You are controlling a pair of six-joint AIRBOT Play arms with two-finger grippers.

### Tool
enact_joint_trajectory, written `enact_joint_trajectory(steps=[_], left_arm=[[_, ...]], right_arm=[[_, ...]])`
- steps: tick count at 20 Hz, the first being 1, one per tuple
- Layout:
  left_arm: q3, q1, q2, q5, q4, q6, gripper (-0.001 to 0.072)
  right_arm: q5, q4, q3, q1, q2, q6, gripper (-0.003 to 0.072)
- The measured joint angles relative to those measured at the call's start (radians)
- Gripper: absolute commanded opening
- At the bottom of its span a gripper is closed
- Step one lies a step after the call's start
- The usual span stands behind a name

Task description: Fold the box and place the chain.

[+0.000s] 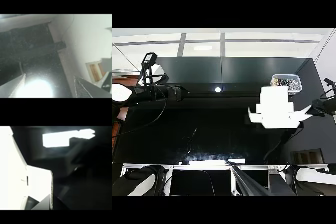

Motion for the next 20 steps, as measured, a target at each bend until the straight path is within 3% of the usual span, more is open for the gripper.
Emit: enact_joint_trajectory(steps=[5,12,16,20], left_arm=[[-0.003,-0.005,0.0,-0.028,-0.011,-0.038,0.0709],[-0.066,-0.126,-0.036,-0.044,-0.111,-0.049,0.0709],[-0.094,-0.124,-0.141,-0.058,-0.233,-0.045,0.071],[-0.107,-0.078,-0.316,-0.197,-0.415,0.125,0.0712]], right_arm=[[-0.009,0.214,-0.134,0.072,0.122,-0.041,0.003],[-0.311,0.473,-0.54,0.347,0.44,-0.145,0.003],[-0.432,0.562,-0.684,0.5,0.526,-0.176,0.003],[-0.506,0.612,-0.728,0.584,0.55,-0.185,0.003]])
